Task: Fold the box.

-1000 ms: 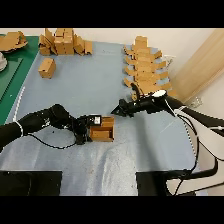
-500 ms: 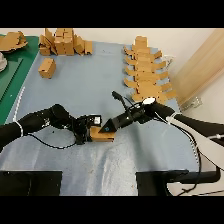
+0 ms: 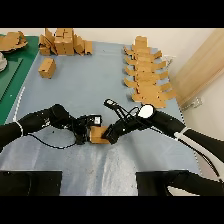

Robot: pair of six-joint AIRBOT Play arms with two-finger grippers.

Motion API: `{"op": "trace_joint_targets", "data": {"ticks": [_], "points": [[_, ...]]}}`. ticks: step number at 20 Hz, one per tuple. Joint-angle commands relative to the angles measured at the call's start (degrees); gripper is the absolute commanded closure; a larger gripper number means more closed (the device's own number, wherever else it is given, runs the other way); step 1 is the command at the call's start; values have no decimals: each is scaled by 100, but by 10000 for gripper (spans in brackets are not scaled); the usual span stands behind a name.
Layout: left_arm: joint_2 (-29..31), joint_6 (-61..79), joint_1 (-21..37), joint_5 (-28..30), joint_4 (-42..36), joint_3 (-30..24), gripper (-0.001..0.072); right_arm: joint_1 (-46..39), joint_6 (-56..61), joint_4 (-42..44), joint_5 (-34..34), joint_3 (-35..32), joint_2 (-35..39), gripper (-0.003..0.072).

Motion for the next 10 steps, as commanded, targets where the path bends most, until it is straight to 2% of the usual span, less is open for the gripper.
{"op": "trace_joint_targets", "data": {"ticks": [1,2,4,6,10], "points": [[2,2,-2,-24,0,4,208,146,-2,-540,-605,-13,599,683],[2,2,-2,-37,0,4,207,146,-7,-643,-610,-13,745,681],[2,2,0,-33,0,4,208,146,-273,-719,-675,-13,916,436],[2,2,-2,-28,0,4,208,166,-697,-538,-848,15,911,250],[2,2,0,-17,0,4,208,166,-890,-4,-1764,17,863,247]]}}
